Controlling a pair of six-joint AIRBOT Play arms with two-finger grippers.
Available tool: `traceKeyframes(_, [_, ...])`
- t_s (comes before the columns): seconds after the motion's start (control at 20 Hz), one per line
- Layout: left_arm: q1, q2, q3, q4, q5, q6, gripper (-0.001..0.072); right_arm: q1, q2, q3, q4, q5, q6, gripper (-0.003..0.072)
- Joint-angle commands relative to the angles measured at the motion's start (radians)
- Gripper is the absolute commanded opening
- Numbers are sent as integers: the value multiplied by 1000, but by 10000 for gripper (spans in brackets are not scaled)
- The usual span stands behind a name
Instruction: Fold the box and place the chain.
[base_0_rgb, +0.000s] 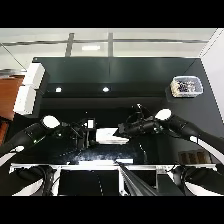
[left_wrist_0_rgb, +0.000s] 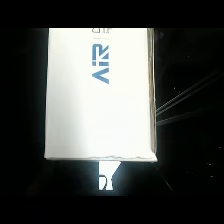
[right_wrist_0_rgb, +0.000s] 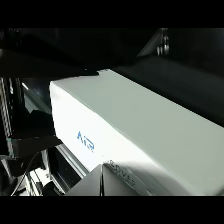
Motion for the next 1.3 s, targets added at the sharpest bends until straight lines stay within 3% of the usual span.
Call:
traceKeyframes(0.0, [0, 0, -1, 0, 0, -1, 349, 13, -12, -1, -13, -29, 0, 18])
traceKeyframes(0.35, [0, 0, -1, 0, 0, -1, 349, -7, 16, 16, -2, 43, -54, 18])
traceKeyframes(0.7, [0, 0, -1, -1, 3, -1, 357, -225, 281, 34, -58, 105, -51, 18])
traceKeyframes(0.75, [0, 1, -1, -1, 1, -5, 374, -263, 307, 33, -69, 112, -46, 18])
traceKeyframes(0.85, [0, 7, 0, -5, 0, -46, 707, -331, 340, 33, -70, 144, -44, 19])
traceKeyframes(1.05, [0, 101, 1, 31, -1, -172, 710, -407, 348, 33, -79, 219, -45, 18])
traceKeyframes(1.25, [0, 276, 31, 274, -78, -541, 709, -422, 348, 33, -124, 232, -46, 19])
